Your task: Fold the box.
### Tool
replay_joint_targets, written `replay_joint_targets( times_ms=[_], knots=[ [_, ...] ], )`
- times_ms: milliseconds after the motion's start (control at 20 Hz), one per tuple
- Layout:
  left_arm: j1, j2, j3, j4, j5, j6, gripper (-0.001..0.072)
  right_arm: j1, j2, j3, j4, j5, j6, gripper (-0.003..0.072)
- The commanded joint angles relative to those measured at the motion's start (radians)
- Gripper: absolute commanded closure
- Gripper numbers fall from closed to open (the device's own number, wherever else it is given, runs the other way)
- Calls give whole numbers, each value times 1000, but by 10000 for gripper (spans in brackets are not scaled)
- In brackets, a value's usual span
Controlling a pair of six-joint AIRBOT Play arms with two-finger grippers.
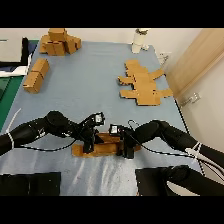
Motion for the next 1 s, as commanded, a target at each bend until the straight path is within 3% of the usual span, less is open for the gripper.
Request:
replay_joint_targets(
  times_ms=[0, 650, 700, 750, 950],
  knots=[
    [0, 0, 0, 0, 0, 0, 696, 0, 0, -8, 0, 26, -12, -18],
    [0, 0, 0, 0, 0, 0, 696, 0, 0, -47, 29, 46, -101, 19],
    [0, 0, 0, 0, 1, 0, 696, 0, 0, -48, 29, 43, -101, 121],
    [0, 0, 0, 0, 0, 0, 696, 0, 0, -48, 29, 43, -103, 173],
    [0, 0, 0, 0, 0, 0, 696, 0, 0, -48, 29, 43, -107, 190]
  ],
)
